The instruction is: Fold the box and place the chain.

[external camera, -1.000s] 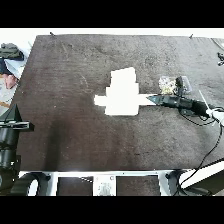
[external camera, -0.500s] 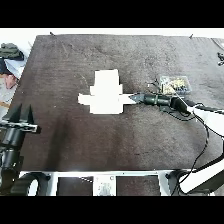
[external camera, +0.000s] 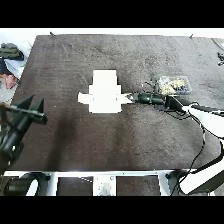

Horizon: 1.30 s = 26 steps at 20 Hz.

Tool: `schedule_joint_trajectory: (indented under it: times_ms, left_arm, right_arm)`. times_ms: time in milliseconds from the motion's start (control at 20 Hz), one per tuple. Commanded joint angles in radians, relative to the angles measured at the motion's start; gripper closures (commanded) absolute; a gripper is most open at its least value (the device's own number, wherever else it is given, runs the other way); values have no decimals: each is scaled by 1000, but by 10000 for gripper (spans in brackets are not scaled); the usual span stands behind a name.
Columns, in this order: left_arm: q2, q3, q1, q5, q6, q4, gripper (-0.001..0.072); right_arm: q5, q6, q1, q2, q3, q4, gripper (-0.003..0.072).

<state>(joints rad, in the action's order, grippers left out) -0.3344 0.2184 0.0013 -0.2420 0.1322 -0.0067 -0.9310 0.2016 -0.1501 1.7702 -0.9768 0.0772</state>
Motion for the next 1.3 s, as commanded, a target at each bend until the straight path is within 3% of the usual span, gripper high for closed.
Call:
schedule_joint_trajectory:
  times_ms: [0, 150, 250, 400, 550, 750, 850, 1000, 1250]
  left_arm:
    - [-338, 182, 0, -135, -1, 0, 335]
    - [-632, 382, 0, -285, -5, 0, 334]
    - [-816, 535, -1, -390, -76, 48, 235]
    - [-1051, 779, -6, -530, -266, 240, 168]
    - [-1249, 1032, -53, -620, -483, 459, 164]
    - [-1495, 1365, -90, -794, -758, 584, 165]
    - [-1603, 1521, -90, -929, -830, 599, 166]
    - [-1709, 1689, -90, -1011, -934, 690, 168]
    - [-1798, 1797, -90, -1061, -975, 725, 185]
  right_arm:
    - [12, 1, 3, -2, -17, -6, 699]
    - [13, 1, 3, -2, -33, -10, 700]
    - [14, 2, 3, -2, -34, -31, 699]
    - [12, 5, 3, -2, -34, -66, 699]
    - [12, 5, 3, -2, -34, -66, 699]
    - [12, 4, 3, -2, -34, -66, 699]
    - [12, 5, 3, -2, -34, -66, 699]
    - [12, 5, 3, -2, -34, -66, 699]
    - [12, -16, 3, -2, -34, -61, 699]
